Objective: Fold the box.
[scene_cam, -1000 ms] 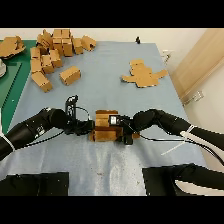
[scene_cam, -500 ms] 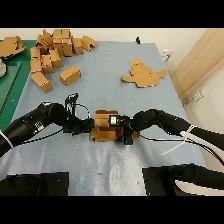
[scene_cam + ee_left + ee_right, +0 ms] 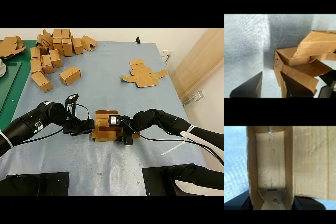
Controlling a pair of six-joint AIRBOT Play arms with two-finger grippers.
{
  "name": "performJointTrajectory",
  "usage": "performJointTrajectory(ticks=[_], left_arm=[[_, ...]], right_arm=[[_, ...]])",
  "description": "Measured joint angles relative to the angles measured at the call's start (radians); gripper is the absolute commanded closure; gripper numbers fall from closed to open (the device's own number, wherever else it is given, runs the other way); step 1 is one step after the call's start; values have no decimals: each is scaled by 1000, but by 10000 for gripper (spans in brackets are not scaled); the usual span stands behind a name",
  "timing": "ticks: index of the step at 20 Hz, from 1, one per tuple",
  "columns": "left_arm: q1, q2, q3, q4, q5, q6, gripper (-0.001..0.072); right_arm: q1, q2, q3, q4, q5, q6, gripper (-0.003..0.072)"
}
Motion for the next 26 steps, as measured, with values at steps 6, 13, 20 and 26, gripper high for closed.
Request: performJointTrajectory(ticks=[6,13,20,26], left_arm=[[-2,0,29,-4,-9,0,368],[-38,0,36,-6,-4,3,366],[-82,-1,37,-7,21,5,208],[-89,-4,37,-5,39,5,208]], right_arm=[[0,0,0,0,0,0,89],[0,0,0,0,0,0,89],[0,0,0,0,0,0,89],[0,0,0,1,0,0,89]])
